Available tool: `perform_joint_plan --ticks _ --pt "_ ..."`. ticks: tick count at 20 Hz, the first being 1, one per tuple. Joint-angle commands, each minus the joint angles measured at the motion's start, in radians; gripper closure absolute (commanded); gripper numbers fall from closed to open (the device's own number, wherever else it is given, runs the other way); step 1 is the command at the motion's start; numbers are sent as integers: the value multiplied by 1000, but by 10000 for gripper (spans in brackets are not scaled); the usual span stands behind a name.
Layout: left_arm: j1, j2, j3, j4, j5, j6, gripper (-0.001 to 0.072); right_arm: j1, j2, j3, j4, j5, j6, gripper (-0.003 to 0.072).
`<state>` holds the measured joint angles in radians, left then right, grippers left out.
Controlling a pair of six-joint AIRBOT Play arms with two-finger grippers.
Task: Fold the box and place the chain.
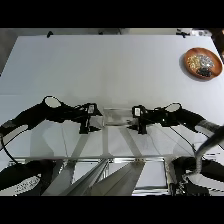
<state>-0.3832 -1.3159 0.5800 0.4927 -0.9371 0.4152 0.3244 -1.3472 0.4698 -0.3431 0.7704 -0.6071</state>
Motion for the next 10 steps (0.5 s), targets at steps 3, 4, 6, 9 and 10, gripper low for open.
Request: perform_joint_plan --ticks 3,4,6,9,10 --pt "-32 -32 0 -51 48 4 0 0 1 0 0 0 0 283" --pt "-37 -35 0 -68 65 3 0 0 1 0 0 0 0 283" --pt "-42 -48 0 -109 85 -4 0 0 1 0 0 0 0 283" --pt "-41 -61 0 -118 104 -26 0 0 1 0 0 0 0 283" --pt "-41 -60 0 -119 110 -42 0 0 1 0 0 0 0 283"
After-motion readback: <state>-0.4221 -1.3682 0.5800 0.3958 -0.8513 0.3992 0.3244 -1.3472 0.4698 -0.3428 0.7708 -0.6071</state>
